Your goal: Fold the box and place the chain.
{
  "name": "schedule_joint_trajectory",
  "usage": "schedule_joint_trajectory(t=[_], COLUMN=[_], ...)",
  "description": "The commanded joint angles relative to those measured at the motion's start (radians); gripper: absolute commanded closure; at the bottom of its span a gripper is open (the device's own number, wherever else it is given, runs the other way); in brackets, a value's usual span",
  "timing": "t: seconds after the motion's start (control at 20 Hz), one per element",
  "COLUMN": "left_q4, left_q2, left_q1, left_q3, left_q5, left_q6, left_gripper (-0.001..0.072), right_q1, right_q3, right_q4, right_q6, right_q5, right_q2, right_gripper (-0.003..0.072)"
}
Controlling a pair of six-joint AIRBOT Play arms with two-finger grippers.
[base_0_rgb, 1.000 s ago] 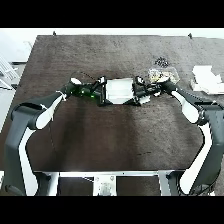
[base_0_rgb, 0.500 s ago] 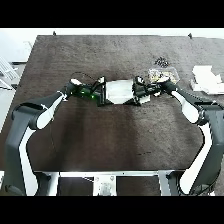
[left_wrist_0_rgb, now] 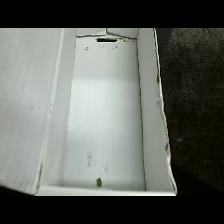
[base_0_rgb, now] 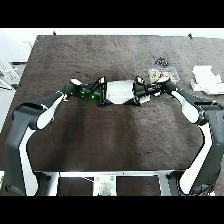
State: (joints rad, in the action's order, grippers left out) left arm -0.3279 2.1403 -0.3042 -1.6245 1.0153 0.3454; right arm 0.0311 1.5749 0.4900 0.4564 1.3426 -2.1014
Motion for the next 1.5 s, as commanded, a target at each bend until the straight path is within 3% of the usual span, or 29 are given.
schedule_joint_trajectory(t=[0.0, 0.6, 0.95, 1.45], left_q4=[-0.002, -0.002, -0.002, -0.002], left_q2=[0.001, 0.001, 0.001, 0.001], left_q1=[0.001, 0.000, 0.000, 0.000], left_q3=[0.000, 0.000, 0.000, 0.000], left_q5=[-0.004, -0.005, -0.003, -0.002], left_q6=[0.001, 0.001, 0.002, 0.002], left_gripper=[0.0434, 0.0434, 0.0434, 0.0434], right_q1=[0.001, 0.002, -0.042, -0.203], right_q3=[0.000, 0.000, 0.001, 0.000], right_q4=[0.000, -0.005, 0.013, 0.103], right_q6=[0.000, -0.001, -0.164, -0.222], right_q5=[0.002, 0.002, 0.066, 0.152], right_q2=[0.000, 0.000, 0.016, 0.171], right_gripper=[0.0061, 0.0061, 0.0057, 0.0059])
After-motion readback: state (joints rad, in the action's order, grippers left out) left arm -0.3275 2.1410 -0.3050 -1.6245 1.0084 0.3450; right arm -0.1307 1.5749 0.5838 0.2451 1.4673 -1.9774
